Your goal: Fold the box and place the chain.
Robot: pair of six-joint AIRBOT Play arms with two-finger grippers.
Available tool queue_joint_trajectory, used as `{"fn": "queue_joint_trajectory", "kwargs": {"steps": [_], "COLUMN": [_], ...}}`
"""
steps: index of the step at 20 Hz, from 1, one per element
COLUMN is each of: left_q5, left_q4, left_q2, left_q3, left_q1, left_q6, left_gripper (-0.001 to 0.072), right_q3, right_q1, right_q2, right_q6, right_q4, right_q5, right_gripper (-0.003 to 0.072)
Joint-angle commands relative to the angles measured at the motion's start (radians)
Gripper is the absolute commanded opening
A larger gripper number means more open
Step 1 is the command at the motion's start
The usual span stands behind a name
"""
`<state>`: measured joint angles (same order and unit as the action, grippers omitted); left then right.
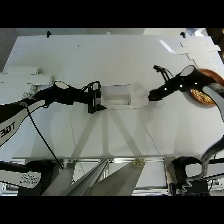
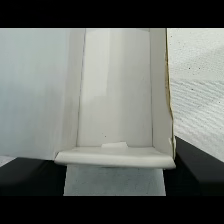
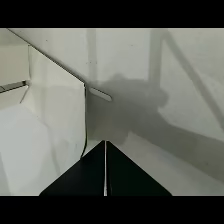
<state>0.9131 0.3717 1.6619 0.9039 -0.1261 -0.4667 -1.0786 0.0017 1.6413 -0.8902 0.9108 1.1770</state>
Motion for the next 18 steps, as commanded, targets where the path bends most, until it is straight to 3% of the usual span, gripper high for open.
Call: {"fn": "queue_joint_trajectory", "kwargs": {"steps": [1, 6, 10, 11, 12, 13, 18], "left_q5": [0.0, 0.0, 0.0, 0.0, 0.0, 0.0, 0.0], "left_q4": [0.0, 0.0, 0.0, 0.0, 0.0, 0.0, 0.0], "left_q2": [-0.001, -0.001, -0.001, -0.001, -0.001, -0.001, -0.001], "left_q3": [0.001, 0.001, 0.001, 0.001, 0.001, 0.001, 0.001], "left_q1": [0.0, 0.0, 0.0, 0.0, 0.0, 0.0, 0.0], "left_q6": [0.0, 0.0, 0.0, 0.0, 0.0, 0.0, 0.0], "left_gripper": [0.026, 0.026, 0.026, 0.026, 0.026, 0.026, 0.026], "right_q3": [0.0, 0.0, 0.0, 0.0, 0.0, 0.0, 0.0], "right_q1": [0.027, 0.028, 0.028, 0.028, 0.028, 0.028, 0.035], "right_q2": [0.046, 0.046, 0.046, 0.045, 0.041, 0.035, 0.02], "right_q6": [0.034, 0.064, 0.114, 0.114, 0.113, 0.109, 0.111], "right_q4": [-0.093, -0.185, -0.309, -0.323, -0.326, -0.326, -0.361], "right_q5": [0.008, 0.012, 0.104, 0.115, 0.117, 0.12, 0.138], "right_gripper": [0.0002, 0.0002, 0.0015, 0.0104, 0.0239, 0.0274, 0.0274]}}
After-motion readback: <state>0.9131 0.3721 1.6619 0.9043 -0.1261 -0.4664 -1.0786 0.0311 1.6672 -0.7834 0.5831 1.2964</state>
